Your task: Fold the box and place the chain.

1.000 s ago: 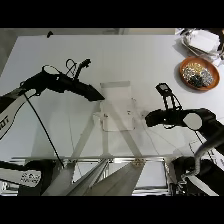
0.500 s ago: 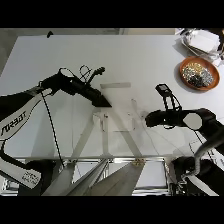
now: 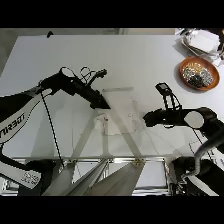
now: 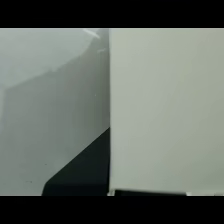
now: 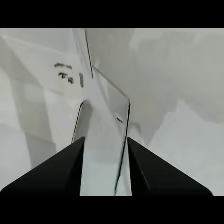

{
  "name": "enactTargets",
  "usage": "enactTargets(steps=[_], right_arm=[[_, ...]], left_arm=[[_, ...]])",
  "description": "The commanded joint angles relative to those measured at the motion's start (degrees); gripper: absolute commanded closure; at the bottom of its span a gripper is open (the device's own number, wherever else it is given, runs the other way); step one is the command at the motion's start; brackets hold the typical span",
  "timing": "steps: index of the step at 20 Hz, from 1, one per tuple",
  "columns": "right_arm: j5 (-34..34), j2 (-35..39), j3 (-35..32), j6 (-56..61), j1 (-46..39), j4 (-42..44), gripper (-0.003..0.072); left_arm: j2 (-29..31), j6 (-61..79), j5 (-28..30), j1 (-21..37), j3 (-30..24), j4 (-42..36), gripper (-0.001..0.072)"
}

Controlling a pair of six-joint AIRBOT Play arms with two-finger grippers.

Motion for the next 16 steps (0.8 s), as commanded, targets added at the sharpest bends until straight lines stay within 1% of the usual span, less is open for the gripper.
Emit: enactTargets(steps=[1,4,6,7,9,10,13,16], right_arm=[[8.4,0.5,5.3,0.0,0.0,-0.7,0.0370],[15.9,3.2,9.4,0.0,0.0,-3.4,0.0370],[18.1,6.0,9.5,0.0,0.0,-3.5,0.0370],[19.3,7.3,9.5,0.0,0.0,-3.5,0.0370],[19.9,9.2,9.4,0.0,0.0,-3.5,0.0371],[19.8,9.8,9.4,0.0,0.0,-3.3,0.0371],[19.6,10.0,9.4,0.0,0.0,-3.1,0.0371],[19.0,10.0,9.4,0.0,0.0,-3.1,0.0371]], left_arm=[[5.0,0.7,0.5,-1.3,-1.8,3.8,0.0712],[13.7,6.3,6.3,-3.7,-9.5,3.6,0.0712],[18.9,9.3,15.0,-5.1,-16.1,1.1,0.0710],[20.3,10.7,18.6,-5.6,-19.0,-0.3,0.0709],[20.0,14.9,20.7,-6.3,-21.9,-0.9,0.0709],[19.2,17.2,21.0,-6.4,-22.3,-0.9,0.0709],[16.1,23.4,22.7,-7.1,-22.3,-1.9,0.0709],[14.9,27.5,24.3,-7.7,-22.3,-2.6,0.0704]])
